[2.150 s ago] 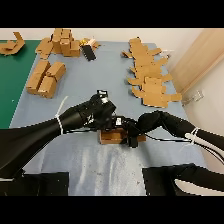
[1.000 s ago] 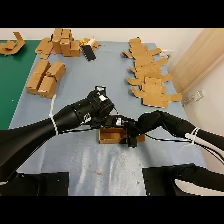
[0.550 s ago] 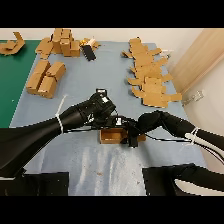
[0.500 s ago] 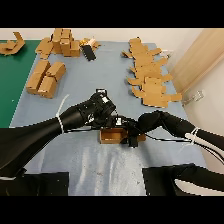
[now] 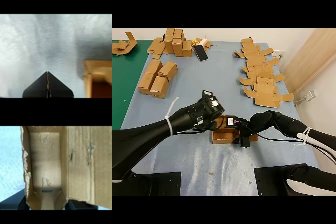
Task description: Fold the box.
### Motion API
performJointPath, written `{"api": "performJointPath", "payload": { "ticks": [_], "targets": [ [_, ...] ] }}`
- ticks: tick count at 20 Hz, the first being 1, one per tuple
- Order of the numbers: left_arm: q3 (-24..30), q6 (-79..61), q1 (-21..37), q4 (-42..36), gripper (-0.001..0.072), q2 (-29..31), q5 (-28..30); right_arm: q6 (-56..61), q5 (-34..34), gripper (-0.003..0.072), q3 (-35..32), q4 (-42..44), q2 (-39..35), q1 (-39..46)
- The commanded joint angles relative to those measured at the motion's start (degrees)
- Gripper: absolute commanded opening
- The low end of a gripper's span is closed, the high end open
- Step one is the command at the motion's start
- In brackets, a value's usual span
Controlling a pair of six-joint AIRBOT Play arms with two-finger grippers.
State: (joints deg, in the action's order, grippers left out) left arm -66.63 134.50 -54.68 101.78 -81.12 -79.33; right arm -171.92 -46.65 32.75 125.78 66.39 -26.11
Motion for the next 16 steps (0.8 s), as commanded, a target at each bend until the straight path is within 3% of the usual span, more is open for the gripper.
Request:
{"api": "performJointPath", "payload": {
  "ticks": [1, 3, 5, 7, 9, 11, 13, 16],
  "targets": [
    [8.98, -3.89, 3.45, 1.55, 0.0012, 5.95, -1.14, 0.0, -0.37, 0.0433, 0.02, 0.02, -0.02, -0.07],
    [15.19, -10.51, 8.07, 0.44, 0.0012, 12.37, 1.36, 0.0, -0.46, 0.0433, 0.02, 0.02, -0.02, -0.07],
    [19.45, -26.75, 15.34, -7.5, 0.0011, 19.41, 9.25, -0.02, -1.38, 0.0433, 0.02, 0.02, -0.02, -0.04],
    [22.05, -45.66, 27.45, -24.96, 0.0011, 23.04, 17.59, -0.02, -1.42, 0.0433, 0.02, 0.02, -0.02, -0.04],
    [23.76, -69.51, 40.54, -43.65, 0.0012, 21.7, 21.53, 0.0, -1.44, 0.0434, 0.02, 0.02, -0.02, -0.04],
    [23.96, -82.58, 48.19, -55.65, 0.0013, 18.29, 24.96, -0.02, -1.42, 0.0433, 0.02, 0.02, -0.02, -0.04],
    [23.96, -90.68, 50.47, -61.16, 0.0012, 14.32, 31.56, -0.02, -1.42, 0.0433, 0.02, 0.0, -0.02, -0.04],
    [23.96, -103.84, 46.64, -62.38, 0.0013, 9.03, 39.5, -0.02, -1.4, 0.0433, 0.02, 0.02, -0.02, -0.04]
  ]
}}
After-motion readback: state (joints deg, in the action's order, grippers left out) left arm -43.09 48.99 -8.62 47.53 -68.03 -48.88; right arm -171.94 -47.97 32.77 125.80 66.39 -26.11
